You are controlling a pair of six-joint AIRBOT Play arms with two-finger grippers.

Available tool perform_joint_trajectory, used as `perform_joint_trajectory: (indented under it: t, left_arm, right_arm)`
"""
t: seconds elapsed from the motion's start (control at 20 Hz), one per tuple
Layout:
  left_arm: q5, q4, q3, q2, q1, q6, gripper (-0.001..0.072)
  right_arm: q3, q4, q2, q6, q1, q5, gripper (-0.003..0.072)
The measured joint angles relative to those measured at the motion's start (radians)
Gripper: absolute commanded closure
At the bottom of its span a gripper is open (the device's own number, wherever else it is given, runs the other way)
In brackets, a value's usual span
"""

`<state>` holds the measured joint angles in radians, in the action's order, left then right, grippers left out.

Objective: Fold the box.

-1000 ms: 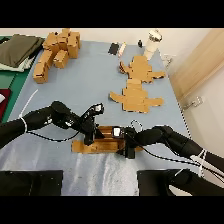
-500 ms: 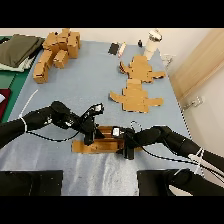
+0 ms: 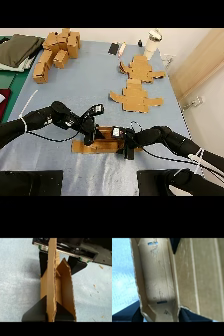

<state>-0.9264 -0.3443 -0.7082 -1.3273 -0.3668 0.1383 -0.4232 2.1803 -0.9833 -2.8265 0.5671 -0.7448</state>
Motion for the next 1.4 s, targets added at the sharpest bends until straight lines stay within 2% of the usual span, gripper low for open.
perform_joint_trajectory:
  t: [0.9, 1.0, 1.1, 1.4]
  left_arm:
    - [0.001, 0.005, 0.000, 0.000, 0.000, 0.000, 0.0696]
    - [0.001, 0.005, 0.000, 0.000, 0.000, 0.000, 0.0696]
    - [0.001, 0.006, 0.000, 0.000, 0.000, 0.000, 0.0696]
    - [0.003, 0.007, 0.000, 0.000, 0.000, 0.000, 0.0696]
  right_arm:
    - [0.000, 0.000, 0.000, 0.000, 0.000, -0.001, 0.0187]
    - [0.000, 0.000, 0.000, 0.000, 0.000, -0.001, 0.0167]
    - [0.000, 0.001, 0.000, 0.003, 0.000, -0.001, 0.0097]
    - [0.000, 0.025, 0.000, 0.018, 0.000, -0.001, 0.0097]
